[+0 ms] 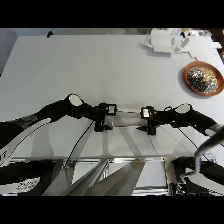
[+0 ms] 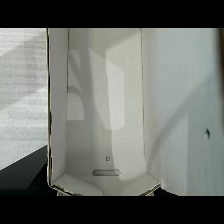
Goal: Fold the box and place the chain.
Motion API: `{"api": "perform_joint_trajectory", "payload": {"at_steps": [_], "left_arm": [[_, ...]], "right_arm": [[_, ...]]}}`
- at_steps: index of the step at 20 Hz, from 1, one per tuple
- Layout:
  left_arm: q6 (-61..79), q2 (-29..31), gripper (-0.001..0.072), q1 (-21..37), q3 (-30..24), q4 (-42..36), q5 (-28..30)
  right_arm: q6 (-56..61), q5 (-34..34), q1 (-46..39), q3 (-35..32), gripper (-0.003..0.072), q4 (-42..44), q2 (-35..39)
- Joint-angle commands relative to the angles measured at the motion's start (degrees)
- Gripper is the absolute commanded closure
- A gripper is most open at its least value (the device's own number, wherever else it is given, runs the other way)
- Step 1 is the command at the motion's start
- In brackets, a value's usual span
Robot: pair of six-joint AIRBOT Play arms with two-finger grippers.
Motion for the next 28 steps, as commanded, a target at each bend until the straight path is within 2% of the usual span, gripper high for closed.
{"api": "perform_joint_trajectory", "payload": {"at_steps": [1,6,7,8,10,28], "left_arm": [[0.55,-1.20,-0.0001,-1.18,-0.02,-3.61,0.81],[1.75,-3.21,0.0009,-1.84,-0.02,-5.11,2.27],[1.73,-3.23,0.0063,-1.84,-0.02,-5.09,2.64],[1.68,-3.21,0.0249,-1.84,-0.02,-5.07,2.71],[1.70,-3.21,0.0554,-1.84,-0.02,-4.85,2.67],[1.20,-3.17,0.0565,-1.84,-0.02,-4.90,2.60]], "right_arm": [[0.04,0.00,-0.02,0.04,0.0286,0.02,0.04],[0.02,0.00,-0.02,0.04,0.0286,0.02,0.04],[0.02,0.00,-0.02,0.04,0.0286,0.02,0.04],[0.02,0.00,-0.02,0.04,0.0286,0.02,0.04],[0.02,-0.02,-0.02,0.04,0.0286,0.02,0.04],[0.04,0.00,-0.02,0.04,0.0287,0.13,0.04]]}}
